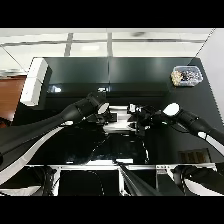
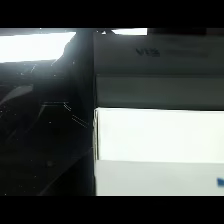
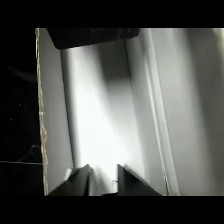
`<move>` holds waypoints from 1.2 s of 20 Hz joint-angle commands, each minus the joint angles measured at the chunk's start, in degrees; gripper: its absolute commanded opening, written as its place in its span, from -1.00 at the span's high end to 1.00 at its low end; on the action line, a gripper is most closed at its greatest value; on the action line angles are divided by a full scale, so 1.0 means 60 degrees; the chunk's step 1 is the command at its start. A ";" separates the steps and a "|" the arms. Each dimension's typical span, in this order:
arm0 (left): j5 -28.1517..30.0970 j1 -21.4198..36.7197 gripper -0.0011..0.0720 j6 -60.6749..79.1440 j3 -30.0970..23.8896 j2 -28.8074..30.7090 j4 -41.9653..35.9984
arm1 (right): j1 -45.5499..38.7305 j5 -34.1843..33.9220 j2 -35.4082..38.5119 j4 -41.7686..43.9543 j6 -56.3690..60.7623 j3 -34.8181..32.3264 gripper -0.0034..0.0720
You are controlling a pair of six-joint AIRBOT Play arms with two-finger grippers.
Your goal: Fold the box and place the chain.
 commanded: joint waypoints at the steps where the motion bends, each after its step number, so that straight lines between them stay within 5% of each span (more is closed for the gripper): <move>1: 0.0029 0.0000 0.89 -0.0011 0.0000 0.0000 -0.0025 | -0.0040 0.0018 -0.0080 0.0197 0.0142 0.0004 -0.08; 2: 0.0015 0.0000 0.89 -0.0011 0.0000 0.0000 -0.0025 | -0.0069 0.0091 -0.0069 0.0109 0.0321 0.0004 0.16; 3: -0.0011 0.0000 0.89 -0.0007 0.0000 0.0000 -0.0025 | -0.0120 0.0142 -0.0025 0.0004 0.0674 0.0004 0.67; 5: -0.0076 0.0000 0.89 0.0018 0.0000 0.0000 -0.0025 | -0.0390 0.0506 0.0288 -0.0149 0.2237 0.0015 0.88; 10: -0.0270 0.0000 0.89 0.0018 0.0000 0.0000 -0.0033 | -0.3220 0.3162 0.1971 -0.3122 0.9770 0.1406 0.88; 15: -0.0244 0.0000 0.89 0.0015 0.0000 0.0000 -0.0033 | -0.7246 0.2820 0.1402 -0.2692 1.3544 -0.0015 0.88; 19: -0.0248 0.0000 0.89 0.0015 0.0000 0.0000 -0.0033 | -0.6237 0.3661 0.0015 -0.1548 1.2750 -0.0882 0.88; 24: -0.0248 0.0000 0.89 0.0015 0.0000 0.0000 -0.0033 | -0.3876 0.2645 -0.0874 0.0011 1.1744 -0.0867 0.87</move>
